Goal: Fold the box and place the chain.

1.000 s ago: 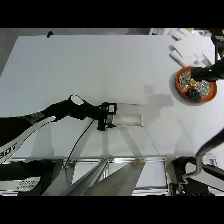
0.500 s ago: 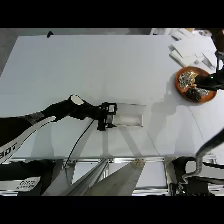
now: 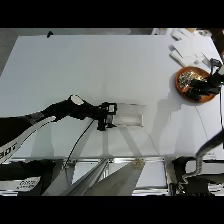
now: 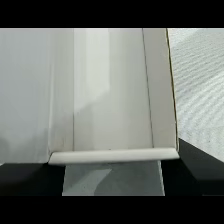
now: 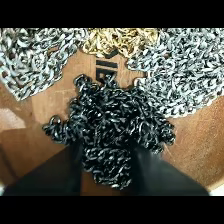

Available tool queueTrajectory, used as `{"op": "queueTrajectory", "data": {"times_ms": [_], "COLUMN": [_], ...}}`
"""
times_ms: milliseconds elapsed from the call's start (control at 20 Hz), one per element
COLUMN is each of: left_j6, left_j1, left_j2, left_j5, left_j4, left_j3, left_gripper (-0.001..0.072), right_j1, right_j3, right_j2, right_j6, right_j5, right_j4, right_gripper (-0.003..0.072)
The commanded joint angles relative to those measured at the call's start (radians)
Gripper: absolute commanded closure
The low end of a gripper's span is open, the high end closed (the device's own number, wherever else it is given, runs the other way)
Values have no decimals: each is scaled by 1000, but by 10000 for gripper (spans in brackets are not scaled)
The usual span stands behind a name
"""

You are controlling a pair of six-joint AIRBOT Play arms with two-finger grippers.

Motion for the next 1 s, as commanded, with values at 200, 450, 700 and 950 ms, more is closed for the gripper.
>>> {"op": "queueTrajectory", "data": {"times_ms": [200, 450, 700, 950], "left_j6": [0, 0, 0, 0], "left_j1": [1, 1, 1, 1], "left_j2": [1, 1, 1, 1], "left_j5": [0, 0, 0, 0], "left_j4": [0, 0, 0, 0], "left_j3": [0, 0, 0, 0], "left_gripper": [398, 398, 398, 398], "right_j1": [0, 0, 0, 0], "right_j3": [1, 1, 1, 1], "right_j2": [-11, 10, 145, 368], "right_j6": [28, 24, -45, -142], "right_j5": [5, 35, 61, 85], "right_j4": [-8, -8, -8, -6], "right_gripper": [569, 671, 671, 671]}}
